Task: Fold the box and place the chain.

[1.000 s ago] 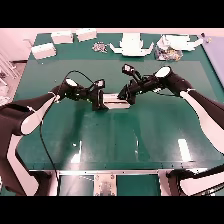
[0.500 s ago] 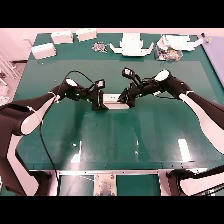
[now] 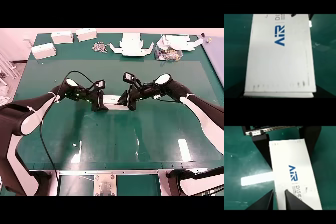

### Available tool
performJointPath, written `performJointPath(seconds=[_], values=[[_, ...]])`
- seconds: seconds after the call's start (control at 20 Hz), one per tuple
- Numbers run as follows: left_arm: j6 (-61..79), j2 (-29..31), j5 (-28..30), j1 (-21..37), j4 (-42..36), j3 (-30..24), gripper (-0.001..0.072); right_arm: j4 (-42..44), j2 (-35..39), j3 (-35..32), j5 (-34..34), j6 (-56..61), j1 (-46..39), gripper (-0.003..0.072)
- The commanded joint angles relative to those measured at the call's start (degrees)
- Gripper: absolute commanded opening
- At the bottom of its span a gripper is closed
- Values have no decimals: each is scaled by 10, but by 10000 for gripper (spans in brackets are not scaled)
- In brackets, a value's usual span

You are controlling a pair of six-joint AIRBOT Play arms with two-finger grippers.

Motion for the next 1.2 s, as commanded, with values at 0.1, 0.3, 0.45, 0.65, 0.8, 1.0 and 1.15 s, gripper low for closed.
performJointPath(seconds=[0.1,0.3,0.45,0.65,0.8,1.0,1.15], values=[[-1,0,4,0,-2,0,469,43,14,-2,5,-43,0,243],[-1,0,4,0,-2,0,469,43,30,-2,6,-42,-4,253],[-1,0,4,0,-2,0,469,41,31,-2,6,-42,-14,249],[-1,0,4,0,-2,0,469,16,31,-3,-1,-42,-17,140],[-1,0,3,0,-2,0,469,4,31,-5,-22,-42,-17,144],[-1,0,3,0,-2,0,469,7,32,0,-22,-43,-19,152],[-1,0,4,0,-2,0,469,35,49,2,-26,-75,-22,152]])
